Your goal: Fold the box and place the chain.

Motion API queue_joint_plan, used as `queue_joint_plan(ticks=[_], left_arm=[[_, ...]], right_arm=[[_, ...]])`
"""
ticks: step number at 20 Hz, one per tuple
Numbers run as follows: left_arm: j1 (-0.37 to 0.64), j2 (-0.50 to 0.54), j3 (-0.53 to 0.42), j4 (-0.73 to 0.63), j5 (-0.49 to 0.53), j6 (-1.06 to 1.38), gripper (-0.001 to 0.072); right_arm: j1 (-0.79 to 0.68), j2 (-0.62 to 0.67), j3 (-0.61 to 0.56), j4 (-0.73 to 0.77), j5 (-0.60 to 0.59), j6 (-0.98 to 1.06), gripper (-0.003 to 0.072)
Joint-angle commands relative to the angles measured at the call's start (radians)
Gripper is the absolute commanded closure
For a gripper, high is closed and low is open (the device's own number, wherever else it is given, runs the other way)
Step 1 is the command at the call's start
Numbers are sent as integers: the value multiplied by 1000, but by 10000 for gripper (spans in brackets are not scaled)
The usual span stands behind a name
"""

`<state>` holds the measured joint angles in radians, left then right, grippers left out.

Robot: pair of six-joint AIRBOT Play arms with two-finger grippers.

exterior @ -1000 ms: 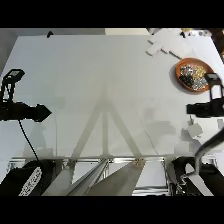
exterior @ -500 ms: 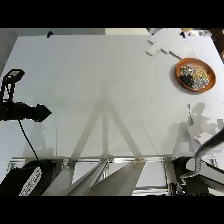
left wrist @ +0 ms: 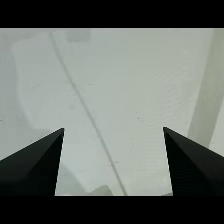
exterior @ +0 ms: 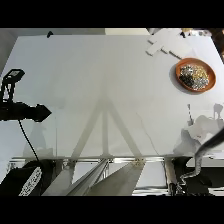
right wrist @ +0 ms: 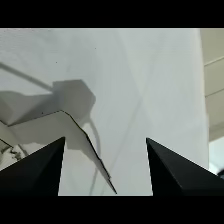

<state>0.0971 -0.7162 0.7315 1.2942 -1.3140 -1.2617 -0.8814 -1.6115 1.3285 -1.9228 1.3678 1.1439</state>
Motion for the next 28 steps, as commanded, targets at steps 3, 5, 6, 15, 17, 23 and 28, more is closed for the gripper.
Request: queue_joint_plan(ticks=[3,5,6,15,17,23,28], left_arm=[[-1,1,0,0,0,0,15],[-1,1,0,0,0,0,15],[-1,1,0,0,0,0,15],[-1,1,0,0,0,0,15],[-1,1,0,0,0,0,15],[-1,0,0,0,0,0,15],[0,0,0,7,12,5,14]], right_arm=[[-9,-100,7,-18,94,-61,267],[-9,-121,6,-2,118,-63,363],[-9,-124,6,16,127,-71,485],[158,73,-114,434,116,-195,673],[261,172,-238,523,72,-211,673],[579,502,-610,867,-166,-238,673],[851,731,-815,958,-433,-123,672]])
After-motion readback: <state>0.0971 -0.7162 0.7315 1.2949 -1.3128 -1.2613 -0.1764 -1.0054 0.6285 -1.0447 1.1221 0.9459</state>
